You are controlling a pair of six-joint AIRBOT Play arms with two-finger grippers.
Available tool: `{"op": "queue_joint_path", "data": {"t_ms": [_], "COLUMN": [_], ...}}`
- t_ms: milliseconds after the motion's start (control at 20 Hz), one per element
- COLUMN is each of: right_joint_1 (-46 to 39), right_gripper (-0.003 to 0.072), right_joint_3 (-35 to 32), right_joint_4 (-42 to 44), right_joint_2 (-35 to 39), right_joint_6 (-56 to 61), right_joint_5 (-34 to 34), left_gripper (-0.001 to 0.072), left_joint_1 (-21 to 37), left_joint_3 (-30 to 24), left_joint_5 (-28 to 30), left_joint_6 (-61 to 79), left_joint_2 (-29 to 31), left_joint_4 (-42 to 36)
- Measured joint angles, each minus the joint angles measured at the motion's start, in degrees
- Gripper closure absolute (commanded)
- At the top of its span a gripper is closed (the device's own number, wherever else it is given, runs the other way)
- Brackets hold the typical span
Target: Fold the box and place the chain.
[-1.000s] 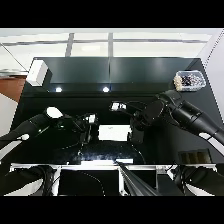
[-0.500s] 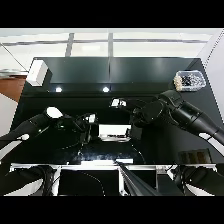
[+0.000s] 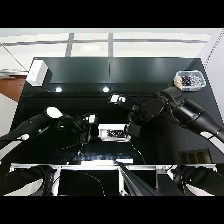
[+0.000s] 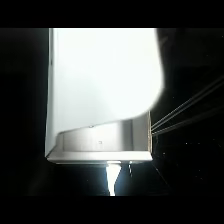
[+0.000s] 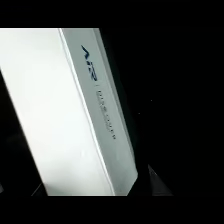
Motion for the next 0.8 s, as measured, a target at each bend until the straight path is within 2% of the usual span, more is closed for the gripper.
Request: {"op": "queue_joint_path", "data": {"t_ms": [300,800], "right_joint_1": [-1.3,-6.0], "right_gripper": [-0.0007,-0.0007], "right_joint_3": [5.7,6.1], "right_joint_4": [3.6,7.4], "right_joint_2": [0.2,-5.6], "right_joint_6": [3.2,5.6], "right_joint_5": [-6.9,-12.1], "left_gripper": [0.0227,0.0227], "left_joint_1": [0.0,0.0], "left_joint_3": [0.0,0.0], "left_joint_5": [0.0,0.0], "left_joint_6": [0.0,0.0], "left_joint_2": [0.0,0.0], "left_joint_4": [0.0,0.0]}}
